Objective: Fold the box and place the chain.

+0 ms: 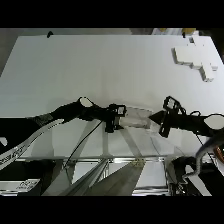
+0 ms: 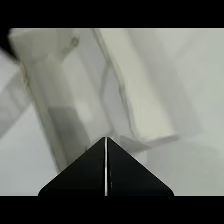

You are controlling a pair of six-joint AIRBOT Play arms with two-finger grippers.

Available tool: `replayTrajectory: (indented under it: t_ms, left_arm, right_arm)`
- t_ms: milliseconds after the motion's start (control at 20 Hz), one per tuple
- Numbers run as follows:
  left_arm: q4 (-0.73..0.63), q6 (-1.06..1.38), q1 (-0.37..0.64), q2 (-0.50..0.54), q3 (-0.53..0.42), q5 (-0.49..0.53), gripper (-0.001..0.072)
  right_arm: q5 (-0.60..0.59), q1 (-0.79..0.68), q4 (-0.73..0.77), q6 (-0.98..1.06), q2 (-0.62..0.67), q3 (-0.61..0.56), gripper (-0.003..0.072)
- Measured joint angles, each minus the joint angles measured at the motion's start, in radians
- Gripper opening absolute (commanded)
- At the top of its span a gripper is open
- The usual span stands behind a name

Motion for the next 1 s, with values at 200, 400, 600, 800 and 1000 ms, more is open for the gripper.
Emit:
replayTrajectory:
  t_ms: [200,400,600,800,1000]
  left_arm:
    - [0.0,0.0,0.0,0.0,0.0,0.0,0.039]
    - [0.0,0.0,0.0,0.0,0.0,0.0,0.039]
    - [0.0,0.0,0.0,0.0,0.0,0.0,0.039]
    - [0.0,0.0,0.0,0.0,0.0,0.0,0.039]
    - [0.0,0.0,0.0,0.0,0.0,0.0,0.039]
  right_arm:
    - [0.052,0.038,-0.251,-0.027,0.029,0.001,0.0229]
    - [0.029,0.072,-0.317,-0.084,-0.013,0.001,0.0137]
    - [-0.018,0.084,-0.241,-0.171,-0.092,0.001,0.0116]
    - [-0.061,0.087,-0.184,-0.217,-0.158,0.001,0.0102]
    - [-0.1,0.087,-0.1,-0.268,-0.195,-0.009,0.0095]
